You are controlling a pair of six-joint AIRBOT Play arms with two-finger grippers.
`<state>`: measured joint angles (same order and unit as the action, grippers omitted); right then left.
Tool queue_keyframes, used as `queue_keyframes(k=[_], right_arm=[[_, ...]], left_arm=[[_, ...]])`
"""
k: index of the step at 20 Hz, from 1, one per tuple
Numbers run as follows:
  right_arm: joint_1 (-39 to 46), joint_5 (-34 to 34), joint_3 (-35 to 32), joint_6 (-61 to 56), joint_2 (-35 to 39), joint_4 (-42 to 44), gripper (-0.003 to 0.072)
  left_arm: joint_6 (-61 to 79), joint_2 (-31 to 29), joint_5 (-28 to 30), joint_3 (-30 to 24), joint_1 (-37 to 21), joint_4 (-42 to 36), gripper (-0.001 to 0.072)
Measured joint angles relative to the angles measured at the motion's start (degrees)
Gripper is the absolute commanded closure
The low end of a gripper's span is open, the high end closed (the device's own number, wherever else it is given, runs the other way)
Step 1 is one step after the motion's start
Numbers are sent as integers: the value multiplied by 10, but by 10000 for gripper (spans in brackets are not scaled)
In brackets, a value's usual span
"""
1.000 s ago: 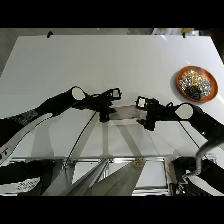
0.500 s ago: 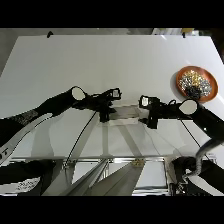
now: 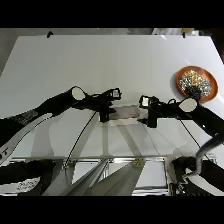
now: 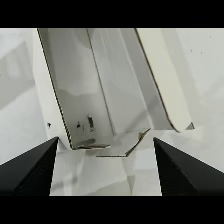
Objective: Fold the box and place the chain.
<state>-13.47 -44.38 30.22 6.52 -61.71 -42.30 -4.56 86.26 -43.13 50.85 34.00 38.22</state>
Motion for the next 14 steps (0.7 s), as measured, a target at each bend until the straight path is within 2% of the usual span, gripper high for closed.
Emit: queue_keyframes(k=[6,14], right_arm=[[34,-38,0,97,-47,70,23],[40,-58,0,175,-96,102,24]], left_arm=[[0,0,0,0,0,0,700],[0,0,-2,0,0,0,700]])
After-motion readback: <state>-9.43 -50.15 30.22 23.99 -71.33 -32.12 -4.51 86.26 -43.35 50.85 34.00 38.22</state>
